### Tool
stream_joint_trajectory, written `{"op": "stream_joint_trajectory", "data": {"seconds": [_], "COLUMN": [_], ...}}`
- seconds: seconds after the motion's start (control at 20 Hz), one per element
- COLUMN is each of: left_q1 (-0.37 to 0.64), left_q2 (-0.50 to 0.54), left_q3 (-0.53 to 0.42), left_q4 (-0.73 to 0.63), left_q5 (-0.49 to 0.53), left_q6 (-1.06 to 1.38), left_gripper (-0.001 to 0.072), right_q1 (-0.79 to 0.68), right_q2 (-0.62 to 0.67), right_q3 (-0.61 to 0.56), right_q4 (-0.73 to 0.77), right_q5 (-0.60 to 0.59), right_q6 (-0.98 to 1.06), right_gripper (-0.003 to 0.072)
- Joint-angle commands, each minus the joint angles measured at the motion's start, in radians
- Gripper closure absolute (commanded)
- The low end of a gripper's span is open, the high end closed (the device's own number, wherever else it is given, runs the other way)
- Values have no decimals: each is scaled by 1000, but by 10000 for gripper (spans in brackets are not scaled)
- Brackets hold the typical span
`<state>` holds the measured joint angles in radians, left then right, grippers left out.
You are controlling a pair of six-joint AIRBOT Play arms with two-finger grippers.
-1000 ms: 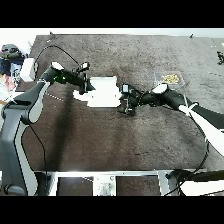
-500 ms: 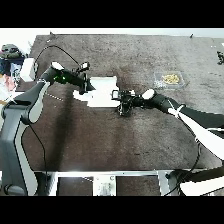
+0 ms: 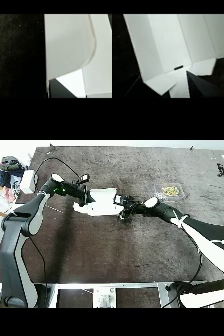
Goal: Fold the box and place the chain.
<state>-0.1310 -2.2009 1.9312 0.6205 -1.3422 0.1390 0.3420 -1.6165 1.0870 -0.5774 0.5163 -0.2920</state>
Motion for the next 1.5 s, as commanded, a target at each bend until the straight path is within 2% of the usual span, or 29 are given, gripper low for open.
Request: {"op": "stream_joint_trajectory", "data": {"seconds": [0.0, 0.1, 0.35, 0.75, 1.15, 1.45], "left_q1": [1, 1, 1, 1, 1, 1], "left_q2": [-1, -1, -1, -1, -1, -1], "left_q3": [0, 0, 0, 0, 0, 0], "left_q4": [0, 0, -2, -3, -7, -7], "left_q5": [-1, 0, 0, -1, -1, 0], "left_q6": [0, 0, 0, 0, 0, 0], "left_gripper": [698, 698, 698, 698, 698, 698], "right_q1": [-34, -52, -105, -130, -164, -160], "right_q2": [-3, -20, -113, -238, -394, -456], "right_q3": [57, 89, 204, 383, 623, 663], "right_q4": [1, 1, 1, -2, -2, -3], "right_q5": [64, 110, 212, 364, 582, 670], "right_q6": [0, 0, 38, 91, 114, 132], "right_gripper": [63, 22, 1, 1, 3, 4]}}
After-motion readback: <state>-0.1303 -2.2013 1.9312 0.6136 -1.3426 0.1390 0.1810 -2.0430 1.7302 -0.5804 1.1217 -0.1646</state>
